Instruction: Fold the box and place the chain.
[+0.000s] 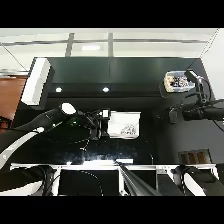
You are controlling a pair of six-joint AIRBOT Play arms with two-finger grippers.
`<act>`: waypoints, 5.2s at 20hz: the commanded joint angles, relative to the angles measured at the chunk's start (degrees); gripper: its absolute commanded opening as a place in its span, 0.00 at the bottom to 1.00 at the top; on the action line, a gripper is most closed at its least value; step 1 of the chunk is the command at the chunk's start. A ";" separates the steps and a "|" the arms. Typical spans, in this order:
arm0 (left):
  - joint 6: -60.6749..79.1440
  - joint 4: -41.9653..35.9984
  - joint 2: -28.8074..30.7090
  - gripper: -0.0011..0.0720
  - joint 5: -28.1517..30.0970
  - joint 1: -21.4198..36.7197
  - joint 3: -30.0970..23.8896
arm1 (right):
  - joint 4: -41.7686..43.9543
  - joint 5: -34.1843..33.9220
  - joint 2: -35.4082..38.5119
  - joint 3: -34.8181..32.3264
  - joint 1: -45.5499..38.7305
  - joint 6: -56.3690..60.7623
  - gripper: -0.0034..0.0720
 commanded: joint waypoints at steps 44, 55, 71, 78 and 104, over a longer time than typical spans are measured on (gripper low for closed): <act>-0.24 0.07 0.00 0.53 0.48 -0.15 0.04 | -5.03 -13.05 -13.70 -2.43 25.22 -33.07 0.83; -0.24 0.07 0.00 0.53 0.46 -0.15 0.04 | -1.99 -15.17 -13.70 -3.26 25.22 -34.14 0.35; -0.24 0.07 0.00 0.53 0.44 -0.15 0.04 | -1.57 -14.08 -13.70 -4.50 25.22 -34.07 0.42; -0.24 0.07 0.00 0.53 0.44 -0.15 0.04 | -1.57 -14.05 -13.70 -4.50 25.22 -34.10 0.49; -0.24 0.07 0.00 0.53 0.42 -0.15 0.04 | -5.09 -15.15 -13.75 -4.76 25.24 -34.10 0.49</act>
